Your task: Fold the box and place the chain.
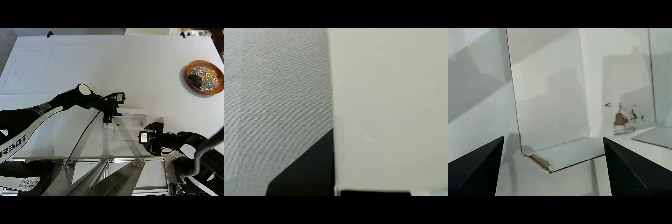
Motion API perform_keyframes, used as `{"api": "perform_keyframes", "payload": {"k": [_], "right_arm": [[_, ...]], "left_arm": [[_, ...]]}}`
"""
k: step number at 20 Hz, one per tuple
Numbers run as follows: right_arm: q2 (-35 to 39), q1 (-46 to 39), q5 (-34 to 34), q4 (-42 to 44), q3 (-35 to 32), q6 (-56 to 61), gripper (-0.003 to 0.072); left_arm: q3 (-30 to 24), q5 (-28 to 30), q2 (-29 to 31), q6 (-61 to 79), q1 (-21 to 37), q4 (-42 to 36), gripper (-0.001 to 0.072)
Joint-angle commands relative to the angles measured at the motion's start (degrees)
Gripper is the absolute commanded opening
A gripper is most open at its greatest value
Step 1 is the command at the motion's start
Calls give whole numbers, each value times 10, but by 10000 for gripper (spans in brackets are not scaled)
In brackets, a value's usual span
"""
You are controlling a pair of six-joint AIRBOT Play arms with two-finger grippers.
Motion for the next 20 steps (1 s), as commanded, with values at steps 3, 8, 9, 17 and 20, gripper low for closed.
{"api": "perform_keyframes", "payload": {"k": [3,8,9,17,20], "right_arm": [[-5,-16,-57,-13,9,2,690],[-5,-100,-46,-12,45,-5,690],[-5,-115,-45,-5,45,-7,690],[-58,-140,-48,132,45,-202,689],[-97,-149,-54,152,45,-218,690]], "left_arm": [[1,0,0,0,0,0,10],[1,0,0,0,0,0,10],[1,0,0,0,0,0,10],[1,0,0,0,0,0,10],[1,0,0,0,0,0,10]]}}
